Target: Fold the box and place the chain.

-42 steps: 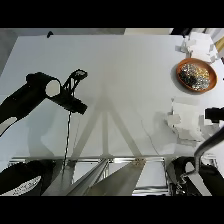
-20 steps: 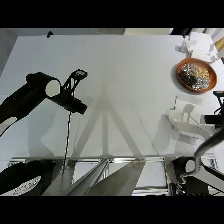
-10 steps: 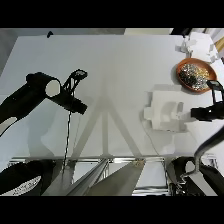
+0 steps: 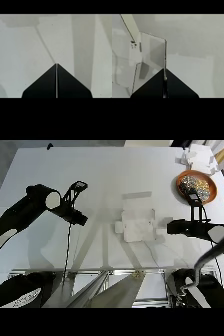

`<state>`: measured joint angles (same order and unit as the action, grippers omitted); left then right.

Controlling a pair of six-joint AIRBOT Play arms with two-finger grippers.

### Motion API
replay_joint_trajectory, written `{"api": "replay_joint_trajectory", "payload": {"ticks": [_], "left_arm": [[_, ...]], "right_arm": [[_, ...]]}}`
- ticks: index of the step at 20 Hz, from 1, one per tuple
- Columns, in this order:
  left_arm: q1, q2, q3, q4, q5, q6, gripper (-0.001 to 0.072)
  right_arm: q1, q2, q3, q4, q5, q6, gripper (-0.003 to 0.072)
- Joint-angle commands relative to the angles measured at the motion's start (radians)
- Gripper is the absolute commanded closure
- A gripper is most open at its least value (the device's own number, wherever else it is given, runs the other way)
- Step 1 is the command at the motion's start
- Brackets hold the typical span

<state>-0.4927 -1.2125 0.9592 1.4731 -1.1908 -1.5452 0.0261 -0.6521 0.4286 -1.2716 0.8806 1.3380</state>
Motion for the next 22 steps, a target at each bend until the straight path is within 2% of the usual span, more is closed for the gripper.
{"api": "replay_joint_trajectory", "payload": {"ticks": [1, 5, 6, 7, 8, 10, 11, 13, 15, 16, 19, 22], "left_arm": [[-0.002, -0.001, 0.000, -0.012, 0.018, 0.019, 0.0700], [-0.002, -0.005, 0.000, -0.039, 0.070, 0.052, 0.0696], [-0.002, -0.011, 0.000, -0.068, 0.092, 0.097, 0.0605], [-0.001, -0.021, 0.000, -0.130, 0.127, 0.186, 0.0340], [-0.001, -0.037, 0.000, -0.242, 0.188, 0.284, 0.0163], [0.002, -0.083, 0.001, -0.519, 0.282, 0.539, 0.0165], [0.009, -0.121, 0.001, -0.667, 0.297, 0.674, 0.0165], [0.044, -0.214, 0.006, -0.970, 0.254, 0.935, 0.0165], [0.095, -0.315, 0.038, -1.186, 0.142, 1.114, 0.0165], [0.117, -0.363, 0.067, -1.228, 0.098, 1.144, 0.0165], [0.161, -0.500, 0.193, -1.233, -0.010, 1.145, 0.0165], [0.160, -0.610, 0.313, -1.232, -0.051, 1.136, 0.0165]], "right_arm": [[0.051, 0.012, -0.018, 0.020, -0.044, 0.026, 0.0681], [0.051, 0.012, -0.018, 0.020, -0.043, 0.026, 0.0681], [0.051, 0.012, -0.018, 0.021, -0.043, 0.026, 0.0680], [0.052, 0.012, -0.018, 0.023, -0.043, 0.026, 0.0680], [0.051, 0.012, -0.018, 0.023, -0.044, 0.026, 0.0680], [0.051, 0.012, -0.018, 0.023, -0.049, 0.023, 0.0680], [0.052, 0.012, -0.018, 0.023, -0.050, 0.023, 0.0680], [0.052, 0.012, -0.018, 0.023, -0.051, 0.023, 0.0680], [0.052, 0.012, -0.018, 0.023, -0.051, 0.016, 0.0680], [0.051, 0.012, -0.018, 0.023, -0.051, 0.014, 0.0680], [0.052, 0.012, -0.018, 0.024, -0.048, 0.015, 0.0680], [0.052, 0.012, -0.018, 0.024, -0.048, 0.014, 0.0680]]}}
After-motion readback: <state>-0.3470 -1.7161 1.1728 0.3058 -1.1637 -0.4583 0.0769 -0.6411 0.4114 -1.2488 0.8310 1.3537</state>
